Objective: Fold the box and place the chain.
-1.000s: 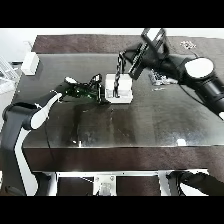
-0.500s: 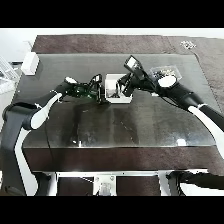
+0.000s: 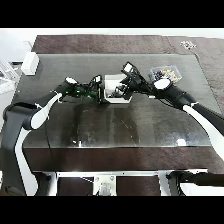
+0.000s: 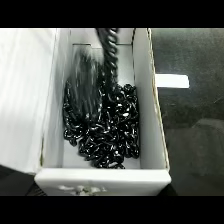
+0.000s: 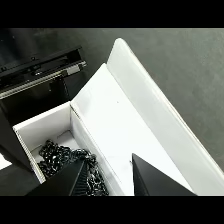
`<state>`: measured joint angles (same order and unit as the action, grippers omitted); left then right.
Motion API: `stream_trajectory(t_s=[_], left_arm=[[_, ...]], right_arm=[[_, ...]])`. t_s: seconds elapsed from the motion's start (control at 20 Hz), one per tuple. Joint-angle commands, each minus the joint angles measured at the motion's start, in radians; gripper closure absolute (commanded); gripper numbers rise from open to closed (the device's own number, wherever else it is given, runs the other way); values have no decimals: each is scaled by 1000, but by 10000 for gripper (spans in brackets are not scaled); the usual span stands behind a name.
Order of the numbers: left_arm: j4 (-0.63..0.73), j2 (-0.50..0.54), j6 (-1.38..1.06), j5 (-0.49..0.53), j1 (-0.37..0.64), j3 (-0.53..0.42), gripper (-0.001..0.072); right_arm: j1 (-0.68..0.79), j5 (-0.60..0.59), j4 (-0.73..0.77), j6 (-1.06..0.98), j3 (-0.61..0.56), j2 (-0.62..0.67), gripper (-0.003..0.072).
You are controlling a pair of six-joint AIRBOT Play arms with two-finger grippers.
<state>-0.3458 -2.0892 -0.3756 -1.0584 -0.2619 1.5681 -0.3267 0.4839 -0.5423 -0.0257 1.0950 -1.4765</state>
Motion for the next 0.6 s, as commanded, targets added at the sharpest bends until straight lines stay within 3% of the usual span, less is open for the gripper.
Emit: stream_trajectory(t_s=[0.0, 0.05, 0.1, 0.2, 0.25, 0.3, 0.4, 0.55], left_arm=[[-13, -11, 1, 28, 1, 0, 226], [-13, -11, 1, 27, 1, 0, 226], [-13, -11, 1, 27, 1, 0, 226], [-13, -11, 1, 27, 1, 0, 226], [-12, -11, 1, 25, 1, 0, 226], [-12, -11, 1, 26, 1, 0, 226], [-12, -11, 1, 26, 1, 0, 226], [-11, -11, 1, 26, 1, 0, 226]], right_arm=[[0, -22, -1, 53, 2, -2, 334], [1, -35, -1, 63, 3, 0, 326], [4, -76, 0, 64, 5, 4, 263], [5, -188, -1, 76, 20, 8, 227], [6, -220, 0, 71, 20, 16, 151], [8, -222, 2, 64, 23, 21, 139], [6, -188, -2, 75, 24, 23, 139], [3, -31, -73, 95, 24, 22, 112]])
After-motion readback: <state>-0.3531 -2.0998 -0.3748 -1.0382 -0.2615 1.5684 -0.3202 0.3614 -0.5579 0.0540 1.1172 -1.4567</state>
